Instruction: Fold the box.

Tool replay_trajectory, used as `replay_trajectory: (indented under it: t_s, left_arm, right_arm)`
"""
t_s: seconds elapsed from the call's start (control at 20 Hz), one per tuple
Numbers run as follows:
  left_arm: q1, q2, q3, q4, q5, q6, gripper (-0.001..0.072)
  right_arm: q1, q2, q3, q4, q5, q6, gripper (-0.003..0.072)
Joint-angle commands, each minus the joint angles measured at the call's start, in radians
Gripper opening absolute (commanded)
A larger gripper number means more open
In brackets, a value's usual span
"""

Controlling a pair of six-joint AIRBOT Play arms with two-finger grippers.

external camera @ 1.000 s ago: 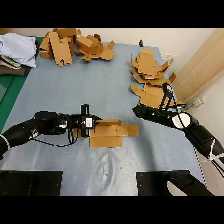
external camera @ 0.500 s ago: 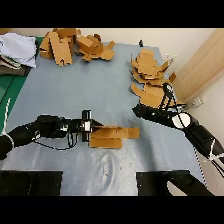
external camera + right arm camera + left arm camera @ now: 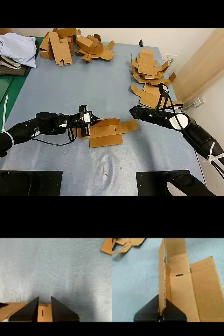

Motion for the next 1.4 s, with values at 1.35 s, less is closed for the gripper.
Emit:
replay_trajectory:
  t_s: [1.35]
  left_arm:
    - [0.003, -0.001, 0.076, 0.392, -0.079, -0.333, 0.0015]
  right_arm:
    - [0.035, 0.0, 0.001, 0.013, 0.01, -0.003, 0.0231]
